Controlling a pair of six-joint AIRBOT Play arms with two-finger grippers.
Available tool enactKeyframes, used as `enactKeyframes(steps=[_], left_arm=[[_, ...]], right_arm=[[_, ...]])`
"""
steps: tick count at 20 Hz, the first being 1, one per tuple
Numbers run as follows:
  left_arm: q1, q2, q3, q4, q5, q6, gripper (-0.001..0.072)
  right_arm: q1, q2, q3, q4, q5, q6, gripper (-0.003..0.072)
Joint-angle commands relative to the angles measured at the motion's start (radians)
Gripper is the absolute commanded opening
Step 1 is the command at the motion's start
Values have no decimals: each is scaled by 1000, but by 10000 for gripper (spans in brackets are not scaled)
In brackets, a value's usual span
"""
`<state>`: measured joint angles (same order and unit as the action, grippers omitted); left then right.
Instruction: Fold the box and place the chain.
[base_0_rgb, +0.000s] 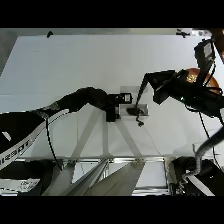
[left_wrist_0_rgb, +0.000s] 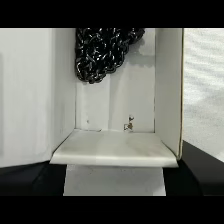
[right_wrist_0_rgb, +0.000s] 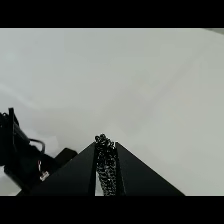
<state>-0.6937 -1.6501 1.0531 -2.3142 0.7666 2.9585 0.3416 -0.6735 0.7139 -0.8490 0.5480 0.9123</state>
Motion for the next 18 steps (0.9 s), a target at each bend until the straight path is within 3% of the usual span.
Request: enactKeyframes(steps=[1,10,18], left_arm=[[0,1,0,0,0,0,396],[0,1,0,0,0,0,396],[0,1,0,0,0,0,396]], right_arm=[[0,-34,1,-32,84,3,11],[0,-269,0,-169,220,105,12],[23,-418,0,-260,223,214,12]])
